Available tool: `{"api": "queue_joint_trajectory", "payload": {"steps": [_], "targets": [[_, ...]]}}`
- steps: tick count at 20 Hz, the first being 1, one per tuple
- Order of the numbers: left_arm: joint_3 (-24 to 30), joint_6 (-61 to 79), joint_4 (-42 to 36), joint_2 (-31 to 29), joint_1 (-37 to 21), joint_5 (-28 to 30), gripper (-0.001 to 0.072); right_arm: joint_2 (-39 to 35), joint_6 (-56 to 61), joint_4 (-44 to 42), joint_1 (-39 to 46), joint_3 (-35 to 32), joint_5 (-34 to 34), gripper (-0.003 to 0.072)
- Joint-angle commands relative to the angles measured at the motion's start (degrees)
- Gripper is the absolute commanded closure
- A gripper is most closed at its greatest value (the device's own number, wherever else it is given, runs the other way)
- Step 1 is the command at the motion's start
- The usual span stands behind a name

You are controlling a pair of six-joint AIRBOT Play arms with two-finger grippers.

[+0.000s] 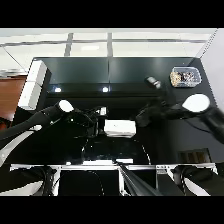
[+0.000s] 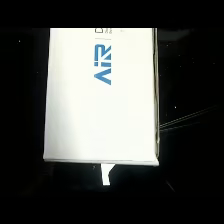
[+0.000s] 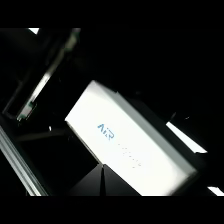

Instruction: Fold the box and place the chain.

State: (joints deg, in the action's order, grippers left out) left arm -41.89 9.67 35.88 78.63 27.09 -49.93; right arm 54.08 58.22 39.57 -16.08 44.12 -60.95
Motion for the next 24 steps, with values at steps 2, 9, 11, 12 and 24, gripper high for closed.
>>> {"api": "queue_joint_trajectory", "payload": {"steps": [2, 9, 11, 12, 24], "targets": [[-1.27, -5.88, 7.82, -6.36, 0.00, -0.81, -0.0004, -8.61, 1.90, 6.84, 12.20, 1.70, -11.54, 0.0665], [-7.63, -9.90, -0.92, -6.71, 5.20, 1.81, 0.0002, -9.35, 3.72, 10.43, 20.00, 1.14, -14.84, 0.0665], [-12.63, -13.14, -0.85, -0.70, 9.18, 3.39, 0.0003, -9.35, 3.65, 10.99, 20.00, 1.14, -14.16, 0.0665], [-15.76, -15.80, 0.44, 2.75, 10.86, 2.93, 0.0002, -9.35, 3.67, 12.41, 20.00, 1.14, -14.08, 0.0665], [-28.59, -28.39, 12.72, 13.42, 14.40, -13.92, 0.0002, -9.35, 3.69, 17.68, 20.00, 1.14, -13.66, 0.0665]]}}
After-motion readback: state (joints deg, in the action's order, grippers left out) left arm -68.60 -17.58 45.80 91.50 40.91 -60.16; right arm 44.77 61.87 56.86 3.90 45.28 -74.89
